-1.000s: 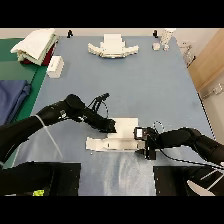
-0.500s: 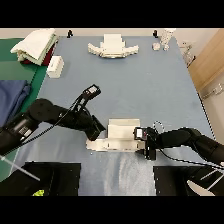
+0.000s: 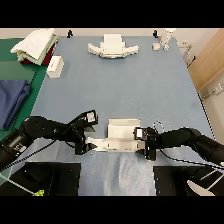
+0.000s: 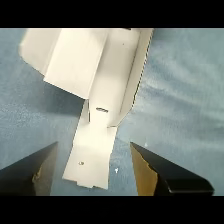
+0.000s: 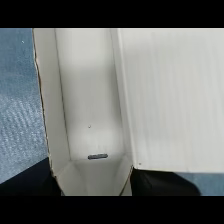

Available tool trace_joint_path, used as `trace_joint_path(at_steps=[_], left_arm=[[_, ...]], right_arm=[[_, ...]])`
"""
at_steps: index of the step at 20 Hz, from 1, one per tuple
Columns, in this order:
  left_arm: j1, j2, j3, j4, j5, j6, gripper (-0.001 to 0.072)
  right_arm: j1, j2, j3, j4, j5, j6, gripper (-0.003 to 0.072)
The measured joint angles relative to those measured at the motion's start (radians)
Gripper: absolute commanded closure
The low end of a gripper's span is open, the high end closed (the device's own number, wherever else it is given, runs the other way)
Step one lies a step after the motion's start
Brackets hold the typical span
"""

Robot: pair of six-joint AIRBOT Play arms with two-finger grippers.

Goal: Fold the box.

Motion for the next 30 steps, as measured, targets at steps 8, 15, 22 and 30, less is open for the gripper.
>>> trace_joint_path(at_steps=[8, 15, 22, 30], left_arm=[[-0.019, -0.159, -0.076, -0.137, 0.118, 0.372, 0.0149], [-0.111, -0.264, -0.081, -0.182, 0.258, 0.455, 0.0431], [-0.18, -0.317, -0.071, -0.25, 0.324, 0.465, 0.0619], [-0.212, -0.364, -0.047, -0.311, 0.344, 0.467, 0.0695]], right_arm=[[0.0, 0.0, 0.0, 0.0, -0.003, 0.0, 0.0149], [0.0, 0.0, 0.0, 0.0, 0.0, 0.0, 0.0149], [0.0, 0.0, 0.0, -0.001, -0.002, 0.0, 0.0149], [0.0, 0.0, 0.0, 0.0, 0.0, 0.0, 0.0149]])
